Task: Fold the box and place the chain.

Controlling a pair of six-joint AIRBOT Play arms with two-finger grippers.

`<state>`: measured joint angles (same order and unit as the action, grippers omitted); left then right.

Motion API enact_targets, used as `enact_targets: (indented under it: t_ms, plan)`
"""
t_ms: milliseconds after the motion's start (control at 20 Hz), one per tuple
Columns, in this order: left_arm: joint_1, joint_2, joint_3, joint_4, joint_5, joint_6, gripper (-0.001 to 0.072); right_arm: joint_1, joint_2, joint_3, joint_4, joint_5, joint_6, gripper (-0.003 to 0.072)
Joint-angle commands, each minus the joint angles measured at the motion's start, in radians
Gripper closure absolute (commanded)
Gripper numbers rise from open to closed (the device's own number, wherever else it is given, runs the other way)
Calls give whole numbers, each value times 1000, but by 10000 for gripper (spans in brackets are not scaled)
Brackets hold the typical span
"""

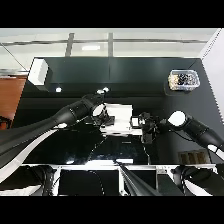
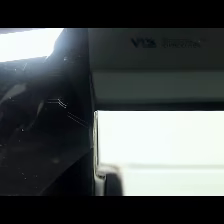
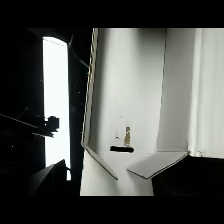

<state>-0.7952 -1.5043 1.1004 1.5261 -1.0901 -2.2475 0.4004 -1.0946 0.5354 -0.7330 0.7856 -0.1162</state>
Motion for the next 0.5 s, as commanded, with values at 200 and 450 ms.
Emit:
enact_targets:
  t_ms: [200,450]
  plan:
    - [0,0,1,10,-17,21,686,7,1,0,67,-74,-25,46]
    - [0,0,1,13,-19,22,686,7,-5,0,105,-42,-34,215]
